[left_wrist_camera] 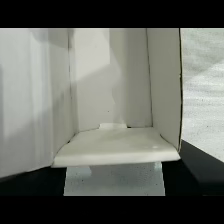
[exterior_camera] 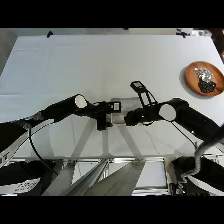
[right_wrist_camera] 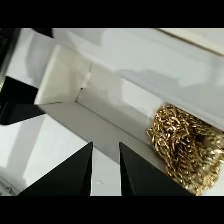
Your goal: Fold the box and place the chain.
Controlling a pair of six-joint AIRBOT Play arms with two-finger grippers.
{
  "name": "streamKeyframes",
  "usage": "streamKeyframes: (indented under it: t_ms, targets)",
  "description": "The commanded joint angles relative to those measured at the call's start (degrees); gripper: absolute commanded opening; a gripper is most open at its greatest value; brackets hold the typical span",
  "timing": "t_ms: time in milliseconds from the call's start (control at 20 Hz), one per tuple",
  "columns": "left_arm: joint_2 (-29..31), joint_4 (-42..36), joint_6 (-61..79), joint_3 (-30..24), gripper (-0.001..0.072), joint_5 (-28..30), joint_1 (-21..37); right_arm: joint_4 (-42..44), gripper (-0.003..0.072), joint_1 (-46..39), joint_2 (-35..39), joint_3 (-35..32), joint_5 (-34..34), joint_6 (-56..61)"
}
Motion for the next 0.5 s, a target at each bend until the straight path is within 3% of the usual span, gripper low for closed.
streamKeyframes:
  t_ms: [0, 250, 450]
  targets:
    - [0.04, 0.02, 0.02, 0.00, 0.0435, 0.00, 0.00, -5.42, 0.0195, 0.00, 7.76, 0.04, 5.33, -0.42]
    - [0.04, 0.02, 0.02, 0.00, 0.0435, 0.00, 0.00, -17.25, 0.0203, -7.28, 14.19, 0.02, 18.51, 3.74]
    - [0.04, 0.02, 0.02, 0.00, 0.0435, 0.00, 0.00, -20.57, 0.0203, -16.81, 12.81, -0.09, 13.27, 5.57]
